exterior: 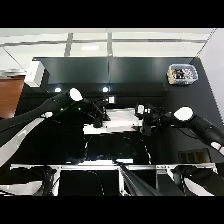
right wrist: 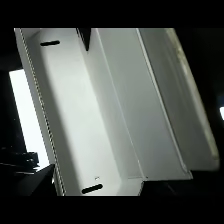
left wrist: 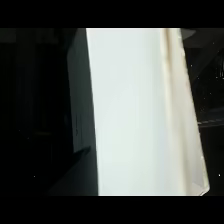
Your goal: Fold the box and place the chain.
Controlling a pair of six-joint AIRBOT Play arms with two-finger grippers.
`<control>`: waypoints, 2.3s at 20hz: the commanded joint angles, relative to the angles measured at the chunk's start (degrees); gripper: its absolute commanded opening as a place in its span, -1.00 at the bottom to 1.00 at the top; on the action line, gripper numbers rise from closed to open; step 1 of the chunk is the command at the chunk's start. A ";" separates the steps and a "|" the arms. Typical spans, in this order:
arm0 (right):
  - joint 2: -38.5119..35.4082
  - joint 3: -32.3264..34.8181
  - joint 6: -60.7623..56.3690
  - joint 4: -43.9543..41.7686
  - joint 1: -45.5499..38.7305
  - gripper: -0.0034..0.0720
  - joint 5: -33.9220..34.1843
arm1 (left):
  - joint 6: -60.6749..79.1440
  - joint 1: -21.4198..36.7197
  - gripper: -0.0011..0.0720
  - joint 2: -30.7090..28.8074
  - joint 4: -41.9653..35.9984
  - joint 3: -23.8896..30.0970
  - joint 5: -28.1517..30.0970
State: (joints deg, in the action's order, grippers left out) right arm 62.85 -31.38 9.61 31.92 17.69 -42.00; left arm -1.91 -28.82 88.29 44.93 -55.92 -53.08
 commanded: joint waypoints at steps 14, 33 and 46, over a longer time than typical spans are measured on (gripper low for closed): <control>8.28 -0.04 11.67 1.14 -0.20 0.96 -4.07 | 0.02 0.00 -0.90 -0.02 0.02 0.00 0.17; 9.68 -0.17 8.72 -1.18 0.35 0.96 -2.49 | 0.00 0.00 -0.90 -0.02 0.00 0.00 0.17; 10.25 -0.66 6.27 1.14 1.70 0.95 -1.25 | 0.02 0.00 -0.90 -0.02 0.00 0.00 0.17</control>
State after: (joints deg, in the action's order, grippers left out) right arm 73.03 -31.99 16.16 32.75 19.33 -43.31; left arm -1.93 -28.82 88.29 44.93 -55.90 -52.90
